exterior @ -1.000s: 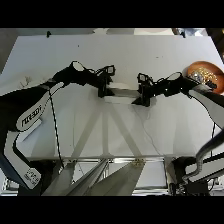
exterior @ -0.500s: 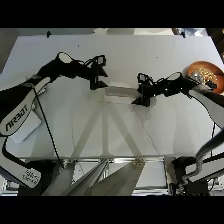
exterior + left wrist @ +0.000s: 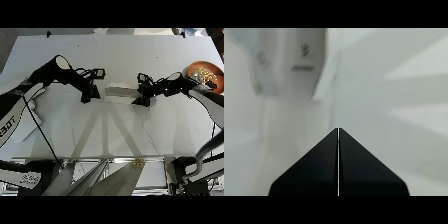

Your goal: Fold the box and place the chain.

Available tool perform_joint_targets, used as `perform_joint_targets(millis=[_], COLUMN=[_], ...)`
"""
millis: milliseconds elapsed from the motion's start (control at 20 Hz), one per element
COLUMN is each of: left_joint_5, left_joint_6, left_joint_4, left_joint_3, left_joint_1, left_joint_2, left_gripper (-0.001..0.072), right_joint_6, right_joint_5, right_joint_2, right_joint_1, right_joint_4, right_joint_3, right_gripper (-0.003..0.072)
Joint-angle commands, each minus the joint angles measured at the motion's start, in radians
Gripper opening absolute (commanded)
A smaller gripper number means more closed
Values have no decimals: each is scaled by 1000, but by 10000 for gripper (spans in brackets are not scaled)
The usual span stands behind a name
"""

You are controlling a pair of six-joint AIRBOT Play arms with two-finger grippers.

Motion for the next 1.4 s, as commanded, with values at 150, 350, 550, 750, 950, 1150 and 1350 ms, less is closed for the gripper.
perform_joint_targets(millis=[150,350,550,750,950,1150,1350], left_joint_5=[248,534,721,704,666,487,217], left_joint_6=[150,121,43,7,10,14,45], left_joint_4=[-348,-521,-569,-556,-549,-454,-194], left_joint_3=[-47,-47,-47,-47,-47,-47,-47], left_joint_1=[-80,-78,-81,-93,-90,-26,73], left_joint_2=[9,5,-51,-126,-102,-19,23], left_gripper=[13,12,13,14,14,14,23], right_joint_6=[0,0,0,0,0,0,0], right_joint_5=[0,0,0,0,0,0,0], right_joint_2=[0,0,0,0,0,0,0], right_joint_1=[1,1,1,1,1,1,1], right_joint_4=[0,0,0,0,0,0,0], right_joint_3=[0,0,0,0,0,0,0], right_gripper=[379,379,379,379,379,379,379])
